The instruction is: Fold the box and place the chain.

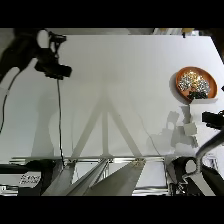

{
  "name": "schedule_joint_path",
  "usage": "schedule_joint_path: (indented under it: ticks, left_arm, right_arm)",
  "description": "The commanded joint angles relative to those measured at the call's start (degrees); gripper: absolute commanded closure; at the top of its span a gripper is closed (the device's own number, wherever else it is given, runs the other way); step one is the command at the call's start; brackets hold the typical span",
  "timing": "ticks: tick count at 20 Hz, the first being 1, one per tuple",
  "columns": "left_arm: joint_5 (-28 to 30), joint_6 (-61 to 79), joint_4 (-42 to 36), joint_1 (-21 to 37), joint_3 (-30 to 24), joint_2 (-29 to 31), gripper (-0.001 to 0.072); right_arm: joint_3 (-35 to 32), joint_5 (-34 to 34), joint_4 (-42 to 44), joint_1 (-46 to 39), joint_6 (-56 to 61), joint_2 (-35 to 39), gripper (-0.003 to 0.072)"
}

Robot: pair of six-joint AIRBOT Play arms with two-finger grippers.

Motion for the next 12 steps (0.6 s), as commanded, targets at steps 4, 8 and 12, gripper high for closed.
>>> schedule_joint_path:
  ticks: [4, 8, 12]
  left_arm:
    - [3.5, 3.0, -4.2, 8.5, -5.3, -0.1, 0.0577]
    - [7.1, 3.3, -5.0, 8.5, -10.7, -0.2, 0.0577]
    - [7.6, 7.6, -6.3, 8.5, -13.8, -0.2, 0.0578]
  right_arm:
    - [0.1, -4.3, -11.1, 0.0, -1.2, 0.0, 0.0481]
    - [0.1, -9.2, -21.1, -6.1, -0.5, -2.5, 0.0271]
    - [0.2, -11.3, -25.7, -10.8, -1.8, -8.7, 0.0212]
